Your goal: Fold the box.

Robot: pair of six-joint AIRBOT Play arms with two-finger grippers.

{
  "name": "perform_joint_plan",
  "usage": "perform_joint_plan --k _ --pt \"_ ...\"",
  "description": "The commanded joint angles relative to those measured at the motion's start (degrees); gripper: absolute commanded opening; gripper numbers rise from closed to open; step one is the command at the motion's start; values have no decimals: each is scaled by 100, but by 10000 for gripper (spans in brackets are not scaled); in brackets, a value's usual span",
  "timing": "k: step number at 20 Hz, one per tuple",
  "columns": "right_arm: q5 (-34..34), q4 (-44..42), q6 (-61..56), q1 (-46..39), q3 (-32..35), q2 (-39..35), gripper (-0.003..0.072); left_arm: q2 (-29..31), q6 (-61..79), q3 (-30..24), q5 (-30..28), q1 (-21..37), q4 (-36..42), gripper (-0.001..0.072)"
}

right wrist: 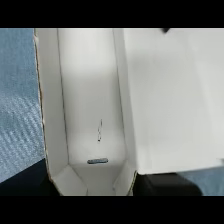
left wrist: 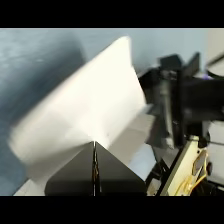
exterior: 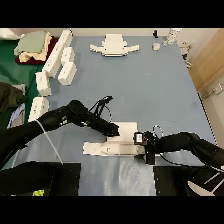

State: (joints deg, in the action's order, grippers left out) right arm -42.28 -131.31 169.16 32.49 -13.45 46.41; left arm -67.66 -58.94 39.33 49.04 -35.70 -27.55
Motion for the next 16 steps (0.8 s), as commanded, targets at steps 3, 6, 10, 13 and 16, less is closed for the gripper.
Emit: perform_joint_plan --k 3,6,10,13,16 --pt "0 -2 -4 2 -4 -4 506 1390 219 219 800 111 -1056 13" --pt "0 -2 -4 2 -4 -4 506 2299 101 44 1290 70 -1720 13" --pt "0 -2 -4 2 -4 -4 506 3300 350 -791 1071 -398 -2166 13" --pt "0 -2 -4 2 -4 -4 506 3764 839 -1252 946 -684 -2588 14" --pt "-2 -2 -4 2 -4 -4 506 3904 1843 -1381 973 -660 -2859 15"
